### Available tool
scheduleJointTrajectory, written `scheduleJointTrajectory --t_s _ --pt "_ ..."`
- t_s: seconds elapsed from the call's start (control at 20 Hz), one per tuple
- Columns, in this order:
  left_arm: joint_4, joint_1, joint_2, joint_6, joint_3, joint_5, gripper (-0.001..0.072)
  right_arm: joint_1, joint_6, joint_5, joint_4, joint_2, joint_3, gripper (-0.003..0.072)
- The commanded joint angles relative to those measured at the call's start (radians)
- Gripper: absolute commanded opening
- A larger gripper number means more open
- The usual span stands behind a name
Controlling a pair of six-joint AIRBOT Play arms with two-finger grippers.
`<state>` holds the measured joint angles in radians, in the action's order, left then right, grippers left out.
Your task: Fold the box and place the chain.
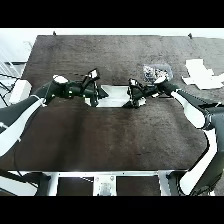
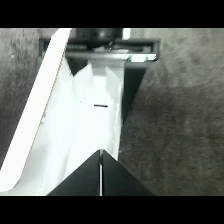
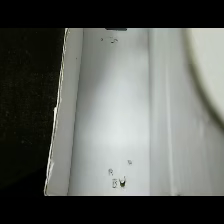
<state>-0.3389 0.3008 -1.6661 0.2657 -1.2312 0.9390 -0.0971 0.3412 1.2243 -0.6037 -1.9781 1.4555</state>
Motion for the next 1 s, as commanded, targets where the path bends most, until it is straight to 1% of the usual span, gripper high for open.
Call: scheduleJointTrajectory --t_s 0.0,0.2,0.35,0.4,0.55,0.95 --pt "-0.010 0.009 -0.051 -0.031 -0.057 -0.071 0.0015 0.000 0.000 0.000 0.000 -0.001 0.000 0.0585" --pt "-0.025 0.009 -0.129 -0.087 -0.190 -0.085 0.0015 0.000 0.000 0.000 0.000 -0.001 0.000 0.0585" --pt "-0.050 0.009 -0.181 -0.132 -0.264 -0.097 0.0015 0.000 0.000 0.000 0.000 -0.001 0.000 0.0585" --pt "-0.061 0.009 -0.188 -0.145 -0.275 -0.103 0.0015 0.000 0.000 0.000 0.000 -0.001 0.000 0.0585" --pt "-0.120 0.009 -0.190 -0.173 -0.277 -0.183 0.0016 0.000 0.000 0.000 0.000 -0.001 0.000 0.0585" --pt "-0.141 0.009 -0.249 -0.190 -0.279 -0.169 0.0016 0.000 0.000 0.000 0.000 -0.001 0.000 0.0585"
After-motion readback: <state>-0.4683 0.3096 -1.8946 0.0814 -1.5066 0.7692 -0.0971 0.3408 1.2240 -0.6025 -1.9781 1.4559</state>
